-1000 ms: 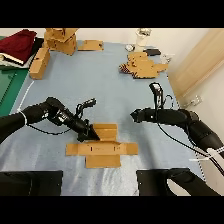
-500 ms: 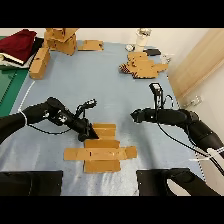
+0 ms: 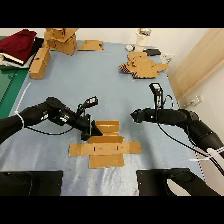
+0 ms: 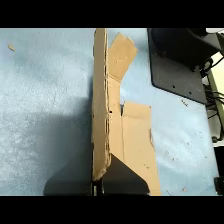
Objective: Fold the box.
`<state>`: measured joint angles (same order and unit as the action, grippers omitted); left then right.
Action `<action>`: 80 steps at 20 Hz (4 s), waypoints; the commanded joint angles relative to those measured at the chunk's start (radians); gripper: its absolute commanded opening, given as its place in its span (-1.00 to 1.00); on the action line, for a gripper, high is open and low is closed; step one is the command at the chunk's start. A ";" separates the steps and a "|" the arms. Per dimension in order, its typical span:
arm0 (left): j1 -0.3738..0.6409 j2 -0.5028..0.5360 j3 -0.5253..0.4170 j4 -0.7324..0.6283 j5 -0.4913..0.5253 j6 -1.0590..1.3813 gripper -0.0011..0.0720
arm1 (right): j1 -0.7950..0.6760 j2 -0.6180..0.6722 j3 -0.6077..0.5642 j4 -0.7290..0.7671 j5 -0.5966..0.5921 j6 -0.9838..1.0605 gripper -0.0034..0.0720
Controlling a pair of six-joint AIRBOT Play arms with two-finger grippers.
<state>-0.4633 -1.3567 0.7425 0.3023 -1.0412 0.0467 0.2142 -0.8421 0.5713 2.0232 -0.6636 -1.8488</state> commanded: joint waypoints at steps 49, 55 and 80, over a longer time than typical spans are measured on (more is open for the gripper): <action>-0.030 0.003 -0.052 0.012 0.010 0.006 -0.93 | 0.769 -0.011 -0.016 -0.328 -0.309 0.212 0.29; -0.030 0.003 -0.052 0.012 0.010 0.006 -0.93 | 1.043 0.045 -0.016 -0.810 -0.325 0.723 -0.68; -0.030 0.003 -0.052 0.012 0.010 0.006 -0.93 | 1.281 -0.158 -0.045 -0.987 -0.321 0.675 0.51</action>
<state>-0.4927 -1.3544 0.6907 0.3138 -1.0317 0.0525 1.4952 -0.9722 0.5251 1.1366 -0.9909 -1.2114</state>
